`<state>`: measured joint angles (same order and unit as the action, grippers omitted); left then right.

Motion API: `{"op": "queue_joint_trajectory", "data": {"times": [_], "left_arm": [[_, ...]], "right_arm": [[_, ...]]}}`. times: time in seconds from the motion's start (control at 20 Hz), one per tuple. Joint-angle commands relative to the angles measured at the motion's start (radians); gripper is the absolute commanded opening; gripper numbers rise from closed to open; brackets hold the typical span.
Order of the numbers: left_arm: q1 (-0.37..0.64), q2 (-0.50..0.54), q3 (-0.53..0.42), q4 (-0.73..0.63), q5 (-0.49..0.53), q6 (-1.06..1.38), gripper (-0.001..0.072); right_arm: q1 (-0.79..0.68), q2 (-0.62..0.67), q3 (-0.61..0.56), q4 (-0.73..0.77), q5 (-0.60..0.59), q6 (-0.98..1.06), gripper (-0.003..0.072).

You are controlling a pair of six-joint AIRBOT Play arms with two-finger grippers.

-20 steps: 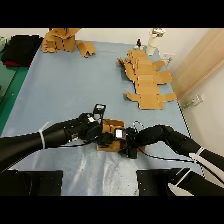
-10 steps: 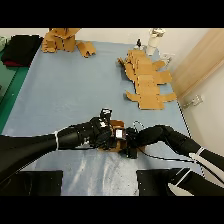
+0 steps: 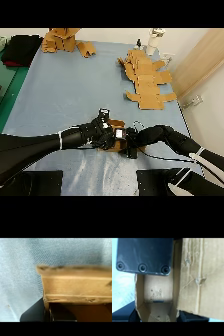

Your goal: Fold the box.

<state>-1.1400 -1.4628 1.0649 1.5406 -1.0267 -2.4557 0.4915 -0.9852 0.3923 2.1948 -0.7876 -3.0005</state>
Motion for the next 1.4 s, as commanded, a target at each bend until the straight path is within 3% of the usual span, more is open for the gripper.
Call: {"op": "queue_joint_trajectory", "data": {"times": [0.0,0.05,0.1,0.95,1.05,1.15,1.25,1.3,1.35], "left_arm": [[-0.001,0.0,0.012,-0.011,-0.006,0.004,0.0025],[-0.001,0.0,0.02,-0.011,-0.007,0.005,0.0278],[0.0,0.0,0.028,-0.013,-0.011,0.005,0.046],[0.001,0.177,0.045,0.08,-0.218,0.011,0.0474],[0.001,0.177,0.045,0.08,-0.249,0.024,0.0465],[0.001,0.179,0.045,0.08,-0.278,0.033,0.0201],[0.001,0.179,0.045,0.08,-0.298,0.065,0.0173],[0.001,0.179,0.045,0.08,-0.316,0.089,0.006],[0.001,0.179,0.044,0.08,-0.338,0.132,0.0012]], "right_arm": [[0.0,0.0,0.001,0.0,0.001,-0.001,0.0498],[0.0,0.0,0.001,0.0,0.001,-0.001,0.0498],[0.0,0.0,0.001,0.0,0.001,-0.001,0.0498],[0.0,0.0,0.001,0.0,0.001,-0.001,0.0499],[0.0,0.0,0.001,0.0,0.001,-0.001,0.0498],[0.001,0.0,0.001,0.0,0.001,-0.001,0.0498],[0.001,0.0,0.001,0.0,0.001,-0.001,0.0499],[0.0,0.0,0.001,0.0,0.001,-0.001,0.0498],[0.0,0.0,0.001,0.0,0.001,-0.001,0.0498]]}}
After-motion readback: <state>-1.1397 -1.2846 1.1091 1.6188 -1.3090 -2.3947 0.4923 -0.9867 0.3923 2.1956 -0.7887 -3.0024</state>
